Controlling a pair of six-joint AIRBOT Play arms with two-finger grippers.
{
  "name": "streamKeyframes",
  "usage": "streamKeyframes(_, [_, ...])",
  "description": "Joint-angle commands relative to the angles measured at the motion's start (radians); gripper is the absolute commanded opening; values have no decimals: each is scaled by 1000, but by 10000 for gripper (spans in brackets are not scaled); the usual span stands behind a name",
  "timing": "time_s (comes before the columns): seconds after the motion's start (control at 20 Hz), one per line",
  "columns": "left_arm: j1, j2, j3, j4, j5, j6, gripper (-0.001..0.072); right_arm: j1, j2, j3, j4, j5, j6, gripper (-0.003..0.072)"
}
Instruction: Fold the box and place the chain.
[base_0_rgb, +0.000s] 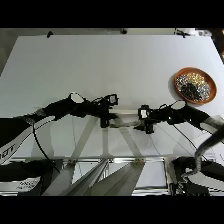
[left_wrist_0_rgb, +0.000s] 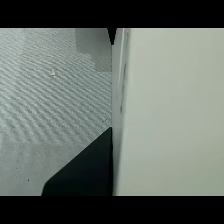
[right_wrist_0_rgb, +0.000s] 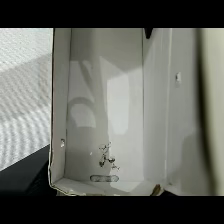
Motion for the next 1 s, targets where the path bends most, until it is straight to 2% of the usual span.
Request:
streamKeyframes(0.0, [0,1,0,0,1,0,12,1,-1,-1,-2,-11,-5,384])
streamKeyframes(0.95, [0,1,0,0,-11,0,12,1,-1,0,-2,-6,-5,384])
